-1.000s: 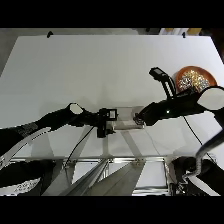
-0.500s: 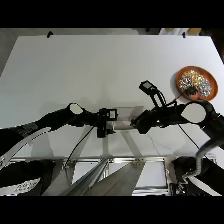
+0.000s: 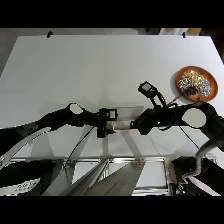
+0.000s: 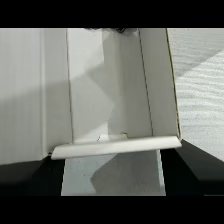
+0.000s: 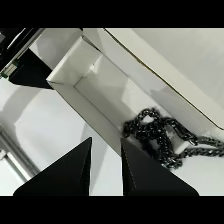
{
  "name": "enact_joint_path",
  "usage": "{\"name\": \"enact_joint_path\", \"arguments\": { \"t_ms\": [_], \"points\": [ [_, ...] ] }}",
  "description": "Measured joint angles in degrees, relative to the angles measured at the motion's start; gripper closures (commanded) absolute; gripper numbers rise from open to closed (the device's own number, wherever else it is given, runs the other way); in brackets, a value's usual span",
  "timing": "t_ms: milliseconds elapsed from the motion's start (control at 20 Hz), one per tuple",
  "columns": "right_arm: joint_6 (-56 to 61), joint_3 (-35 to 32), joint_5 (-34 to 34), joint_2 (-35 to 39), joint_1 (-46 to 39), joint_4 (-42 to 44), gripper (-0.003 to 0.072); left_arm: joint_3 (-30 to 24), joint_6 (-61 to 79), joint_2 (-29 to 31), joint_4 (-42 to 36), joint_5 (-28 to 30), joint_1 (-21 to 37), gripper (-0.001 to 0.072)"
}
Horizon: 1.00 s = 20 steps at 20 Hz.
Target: Fold the box and place the chain.
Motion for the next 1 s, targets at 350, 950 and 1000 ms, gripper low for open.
{"name": "enact_joint_path", "arguments": {
  "t_ms": [350,950,1000],
  "points": [
    [-20.2,0.59,10.95,3.74,-10.51,-4.98,0.0589,0.0,0.0,0.0,0.02,0.0,0.0,0.0499],
    [-60.52,-10.84,2.99,-7.65,-20.59,5.4,0.0574,0.0,0.02,0.0,0.0,0.0,0.0,0.0499],
    [-62.97,-11.28,1.77,-8.85,-20.68,6.38,0.0567,0.0,0.0,0.0,0.0,0.0,0.0,0.0499]
  ]
}}
